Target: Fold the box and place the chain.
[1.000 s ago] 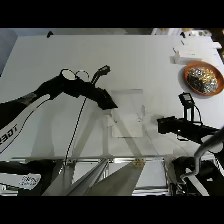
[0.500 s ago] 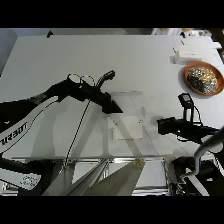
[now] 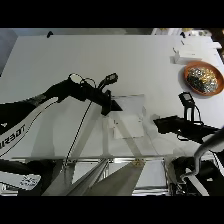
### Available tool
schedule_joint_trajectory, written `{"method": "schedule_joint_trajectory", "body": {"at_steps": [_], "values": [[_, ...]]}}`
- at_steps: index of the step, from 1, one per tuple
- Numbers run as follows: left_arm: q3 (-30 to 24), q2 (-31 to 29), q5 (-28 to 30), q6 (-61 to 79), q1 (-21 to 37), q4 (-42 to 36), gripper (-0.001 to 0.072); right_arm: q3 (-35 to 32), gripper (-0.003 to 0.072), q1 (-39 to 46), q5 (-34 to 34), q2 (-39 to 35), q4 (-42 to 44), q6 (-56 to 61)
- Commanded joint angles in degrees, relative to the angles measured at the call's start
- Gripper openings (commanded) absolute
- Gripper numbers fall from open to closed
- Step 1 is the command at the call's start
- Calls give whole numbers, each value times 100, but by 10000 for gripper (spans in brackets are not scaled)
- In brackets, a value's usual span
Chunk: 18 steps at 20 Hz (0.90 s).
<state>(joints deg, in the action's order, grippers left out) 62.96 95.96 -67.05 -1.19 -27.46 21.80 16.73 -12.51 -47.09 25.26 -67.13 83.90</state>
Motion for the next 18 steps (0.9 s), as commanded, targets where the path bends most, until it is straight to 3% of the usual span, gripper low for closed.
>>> {"method": "schedule_joint_trajectory", "body": {"at_steps": [1,6,10,18], "values": [[-4,-293,225,623,0,22,3,389,413,-2,-22,-26,-7,22],[-11,-501,238,874,-15,560,0,1215,412,-2,13,-28,-675,11],[-105,-428,723,872,-85,675,0,1248,412,-2,133,-24,-809,13],[-105,129,1161,874,-315,382,1,1248,411,-4,125,-24,-809,13]]}}
